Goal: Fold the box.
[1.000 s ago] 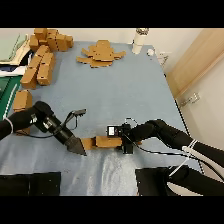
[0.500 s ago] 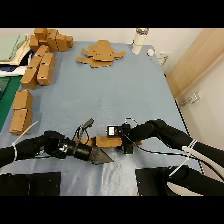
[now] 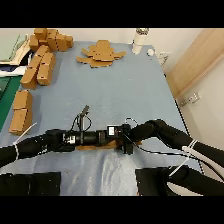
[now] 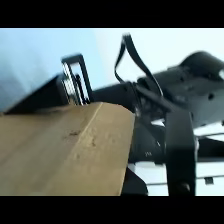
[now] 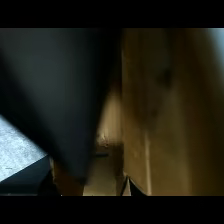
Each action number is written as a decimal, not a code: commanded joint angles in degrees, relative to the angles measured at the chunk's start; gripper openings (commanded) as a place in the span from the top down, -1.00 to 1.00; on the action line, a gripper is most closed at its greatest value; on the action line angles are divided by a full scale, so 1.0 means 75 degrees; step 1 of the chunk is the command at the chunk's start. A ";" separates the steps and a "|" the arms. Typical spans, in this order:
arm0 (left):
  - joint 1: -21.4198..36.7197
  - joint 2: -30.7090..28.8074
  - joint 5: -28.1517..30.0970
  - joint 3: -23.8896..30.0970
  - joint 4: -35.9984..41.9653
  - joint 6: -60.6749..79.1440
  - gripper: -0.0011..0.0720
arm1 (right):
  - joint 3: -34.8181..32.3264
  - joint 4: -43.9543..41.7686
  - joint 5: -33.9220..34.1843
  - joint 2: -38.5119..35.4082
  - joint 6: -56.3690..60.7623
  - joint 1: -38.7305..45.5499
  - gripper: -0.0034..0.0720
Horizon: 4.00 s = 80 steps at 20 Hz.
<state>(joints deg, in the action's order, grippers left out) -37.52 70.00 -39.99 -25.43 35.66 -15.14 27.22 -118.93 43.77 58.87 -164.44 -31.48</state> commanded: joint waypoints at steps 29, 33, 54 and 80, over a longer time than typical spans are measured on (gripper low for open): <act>0.2291 0.0487 -0.0122 -0.1693 -0.6779 -0.4683 0.95 | 0.0003 0.0003 0.0009 -0.0003 0.0003 -0.0006 -0.46; 0.3191 0.0487 -0.1174 -0.1810 -0.6790 -0.4080 0.94 | 0.0003 0.0003 0.0009 -0.0003 0.0003 -0.0006 -0.46; 0.3072 -0.1378 -0.0338 -0.0163 -0.6875 0.4771 -0.71 | 0.0003 0.0003 0.0009 -0.0003 0.0003 -0.0006 -0.46; 0.2046 -0.0708 -0.0085 -0.0219 -0.7775 0.3812 -0.86 | 0.0003 0.0006 0.0009 -0.0003 0.0003 -0.0006 -0.46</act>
<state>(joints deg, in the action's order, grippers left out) -21.96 63.86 -41.82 -26.81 -24.45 13.50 27.22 -118.89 43.86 58.87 -164.42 -31.48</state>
